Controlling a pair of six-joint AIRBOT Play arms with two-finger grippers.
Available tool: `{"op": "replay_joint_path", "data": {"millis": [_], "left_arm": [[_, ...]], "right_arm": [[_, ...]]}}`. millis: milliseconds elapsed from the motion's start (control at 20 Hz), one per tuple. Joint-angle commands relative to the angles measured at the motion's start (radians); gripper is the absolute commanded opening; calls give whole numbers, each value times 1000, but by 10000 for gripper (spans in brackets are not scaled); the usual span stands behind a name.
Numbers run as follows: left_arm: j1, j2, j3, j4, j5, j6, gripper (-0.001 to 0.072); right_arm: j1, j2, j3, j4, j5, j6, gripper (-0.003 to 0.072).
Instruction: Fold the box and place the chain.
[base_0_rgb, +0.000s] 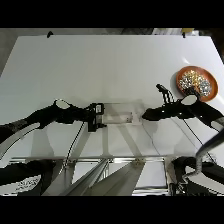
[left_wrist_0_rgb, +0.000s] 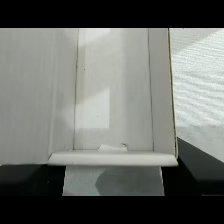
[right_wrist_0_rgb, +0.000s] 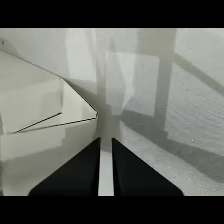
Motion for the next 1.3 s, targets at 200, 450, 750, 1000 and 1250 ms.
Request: {"op": "replay_joint_path", "data": {"millis": [200, 450, 750, 1000, 1250], "left_arm": [[0, 0, 0, 0, 0, 0, 311], [0, 0, 0, 0, 0, 0, 311], [0, 0, 0, 0, 0, 0, 311], [0, 0, 0, 0, 0, 0, 311], [0, 0, 0, 0, 0, 0, 311]], "right_arm": [[2, 24, 0, 136, 85, -77, 207], [2, 24, 0, 155, 121, -87, 243], [34, 29, 0, 188, 129, -106, 297], [101, 32, 0, 188, 35, -93, 342], [203, 35, 50, 63, -50, 95, 366]]}}
